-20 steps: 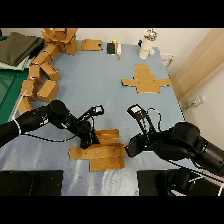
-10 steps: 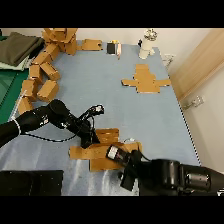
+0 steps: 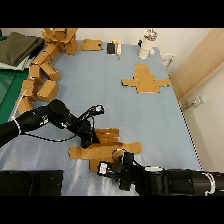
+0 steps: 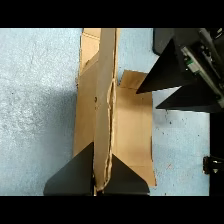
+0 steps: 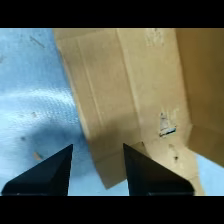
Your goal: Fold the box.
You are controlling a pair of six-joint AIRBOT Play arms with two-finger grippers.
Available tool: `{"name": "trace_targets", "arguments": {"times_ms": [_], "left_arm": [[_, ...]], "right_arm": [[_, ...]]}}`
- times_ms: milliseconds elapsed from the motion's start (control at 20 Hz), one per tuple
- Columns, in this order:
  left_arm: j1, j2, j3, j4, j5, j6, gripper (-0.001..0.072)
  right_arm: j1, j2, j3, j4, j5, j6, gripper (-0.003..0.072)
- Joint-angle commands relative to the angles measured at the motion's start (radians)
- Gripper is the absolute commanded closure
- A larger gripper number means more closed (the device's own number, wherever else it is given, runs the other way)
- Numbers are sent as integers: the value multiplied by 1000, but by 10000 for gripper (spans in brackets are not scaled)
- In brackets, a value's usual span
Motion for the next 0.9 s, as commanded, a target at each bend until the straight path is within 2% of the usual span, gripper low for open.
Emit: {"name": "trace_targets", "arguments": {"times_ms": [0, 200, 350, 500, 800, 850], "left_arm": [[1, 0, 0, 0, 0, 0, 698], [1, 0, 0, 0, 0, 0, 698], [1, 0, 0, 0, 0, 0, 698], [1, 0, 0, 0, 0, 0, 697], [1, 0, 0, 0, 0, 0, 697], [1, 0, 0, 0, 0, 0, 698]], "right_arm": [[5, -37, 0, -132, 11, -7, 213], [6, -36, 30, -177, -34, -5, 213], [5, -34, 69, -209, -72, 72, 213], [5, -30, 82, -247, -73, 96, 213], [5, -30, 83, -224, -65, 96, 210], [5, -30, 84, -223, -63, 96, 182]]}}
